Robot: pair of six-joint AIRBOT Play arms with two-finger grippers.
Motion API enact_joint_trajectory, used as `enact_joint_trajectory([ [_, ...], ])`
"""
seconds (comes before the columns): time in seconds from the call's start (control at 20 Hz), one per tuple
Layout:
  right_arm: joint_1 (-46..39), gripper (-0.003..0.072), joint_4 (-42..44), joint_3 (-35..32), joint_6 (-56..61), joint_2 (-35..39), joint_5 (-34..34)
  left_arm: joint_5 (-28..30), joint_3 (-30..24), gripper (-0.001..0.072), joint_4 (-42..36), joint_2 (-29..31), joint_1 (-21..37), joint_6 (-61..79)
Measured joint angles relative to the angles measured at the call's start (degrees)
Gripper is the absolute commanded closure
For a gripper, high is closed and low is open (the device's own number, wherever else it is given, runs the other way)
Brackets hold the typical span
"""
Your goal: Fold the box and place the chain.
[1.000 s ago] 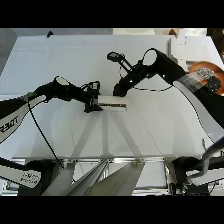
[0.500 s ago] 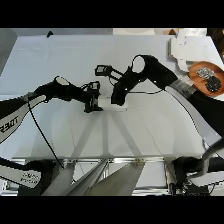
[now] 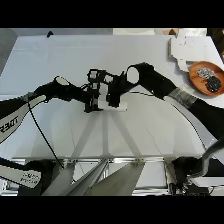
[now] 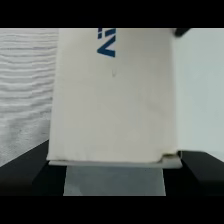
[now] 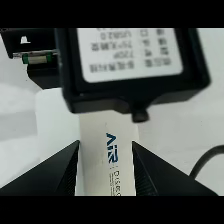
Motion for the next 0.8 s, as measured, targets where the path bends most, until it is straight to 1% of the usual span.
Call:
enact_joint_trajectory([
  [0.3,1.4,0.0354,-3.8,-2.5,2.1,2.6,-4.7,0.2,0.0,0.0373,0.0,0.0,0.0,0.2],
  [0.35,1.6,0.0343,-4.2,-3.1,2.3,3.4,-5.0,0.0,0.0,0.0373,0.1,0.0,0.0,0.2],
  [0.5,2.1,0.0338,-4.2,-7.1,2.3,5.9,-8.0,-0.2,0.0,0.0373,0.1,0.0,0.0,0.3],
  [0.6,2.2,0.0284,-4.2,-10.2,2.4,6.9,-10.9,-0.1,0.0,0.0373,0.1,0.0,0.0,0.2],
  [0.8,2.4,0.0276,-4.2,-14.1,2.5,7.8,-15.2,0.0,0.0,0.0373,0.0,0.0,0.0,0.1],
])
